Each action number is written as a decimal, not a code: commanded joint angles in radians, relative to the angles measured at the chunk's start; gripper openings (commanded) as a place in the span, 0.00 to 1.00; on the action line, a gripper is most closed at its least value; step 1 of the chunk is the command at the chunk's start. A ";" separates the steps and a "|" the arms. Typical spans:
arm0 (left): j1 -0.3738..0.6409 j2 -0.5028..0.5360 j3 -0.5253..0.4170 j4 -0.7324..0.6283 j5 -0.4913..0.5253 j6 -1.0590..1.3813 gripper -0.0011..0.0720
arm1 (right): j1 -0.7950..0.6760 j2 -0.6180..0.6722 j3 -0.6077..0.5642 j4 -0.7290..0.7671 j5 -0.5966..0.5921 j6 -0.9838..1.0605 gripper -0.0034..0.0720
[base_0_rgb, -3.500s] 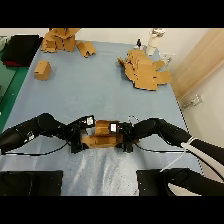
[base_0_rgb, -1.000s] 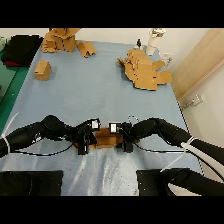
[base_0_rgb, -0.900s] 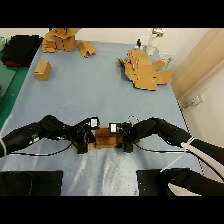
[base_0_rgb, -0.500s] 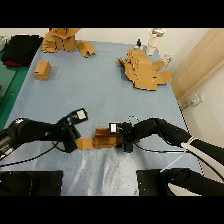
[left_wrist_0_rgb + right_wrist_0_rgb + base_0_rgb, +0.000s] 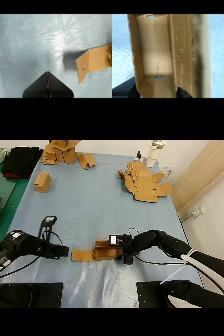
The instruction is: Fold the box.
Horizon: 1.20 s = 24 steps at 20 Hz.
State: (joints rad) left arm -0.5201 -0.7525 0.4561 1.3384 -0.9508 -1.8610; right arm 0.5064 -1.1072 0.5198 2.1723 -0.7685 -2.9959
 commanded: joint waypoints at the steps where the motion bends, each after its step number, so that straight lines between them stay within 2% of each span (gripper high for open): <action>1: 0.008 -0.106 -0.016 -0.198 0.081 0.002 0.03 | 0.000 -0.001 0.000 0.000 0.000 0.001 0.69; 4: -0.040 -0.188 -0.015 -0.281 0.155 0.040 0.03 | 0.000 -0.001 0.000 0.000 0.000 0.001 0.70; 8: -0.097 -0.201 -0.015 -0.328 0.230 0.048 0.03 | 0.000 -0.001 0.000 0.000 0.000 0.001 0.69; 11: -0.103 -0.201 -0.016 -0.353 0.234 0.072 0.03 | 0.000 -0.001 0.000 0.000 0.000 0.001 0.70; 15: -0.104 -0.201 -0.016 -0.502 0.270 0.217 0.03 | 0.000 -0.001 0.000 0.000 0.000 0.001 0.70; 18: -0.104 -0.201 -0.015 -0.542 0.267 0.249 0.03 | 0.000 -0.001 0.000 0.000 0.000 0.000 0.69; 21: -0.103 -0.201 -0.015 -0.644 0.255 0.327 0.03 | 0.000 -0.001 0.000 0.000 0.000 0.001 0.69; 24: -0.101 -0.201 -0.014 -0.651 0.229 0.326 0.04 | 0.000 -0.001 0.000 0.000 0.000 0.001 0.69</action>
State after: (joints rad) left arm -0.6235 -0.9535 0.4412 0.7322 -0.7040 -1.5677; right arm 0.5060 -1.1072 0.5198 2.1719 -0.7685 -2.9955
